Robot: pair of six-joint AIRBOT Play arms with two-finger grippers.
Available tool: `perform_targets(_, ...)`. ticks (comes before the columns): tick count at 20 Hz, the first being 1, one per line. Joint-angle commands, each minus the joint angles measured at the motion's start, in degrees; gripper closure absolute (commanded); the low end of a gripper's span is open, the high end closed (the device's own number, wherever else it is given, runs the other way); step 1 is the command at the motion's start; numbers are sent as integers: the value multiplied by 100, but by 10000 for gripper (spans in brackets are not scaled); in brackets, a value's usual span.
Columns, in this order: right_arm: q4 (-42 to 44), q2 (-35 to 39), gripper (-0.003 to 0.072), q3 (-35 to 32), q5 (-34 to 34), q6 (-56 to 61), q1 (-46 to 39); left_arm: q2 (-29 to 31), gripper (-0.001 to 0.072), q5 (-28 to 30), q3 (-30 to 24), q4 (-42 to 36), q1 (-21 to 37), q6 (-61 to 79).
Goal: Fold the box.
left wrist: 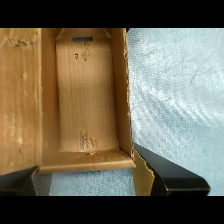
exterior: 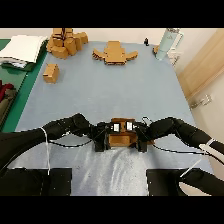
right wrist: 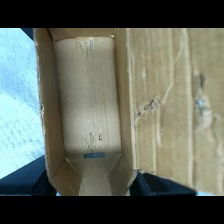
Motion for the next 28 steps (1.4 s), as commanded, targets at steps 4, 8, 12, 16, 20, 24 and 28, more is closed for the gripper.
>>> perform_targets(4,2,0,118,2,13,2,0,13,-11,210,129,-33,-2,-411)
perform_targets(8,0,0,118,2,13,2,0,44,-11,214,133,210,9,-564)
perform_targets(12,0,0,118,2,13,2,-2,197,-11,334,133,227,11,-557)
perform_targets(16,2,0,118,2,13,2,0,221,-11,352,133,225,116,-549)
perform_targets(20,2,0,117,2,13,2,0,221,-11,208,133,223,103,-490)
perform_targets(24,2,0,118,2,13,2,-2,201,-11,201,133,76,103,-236)
perform_targets(28,2,0,118,2,13,2,-2,179,-11,87,133,-37,28,-136)
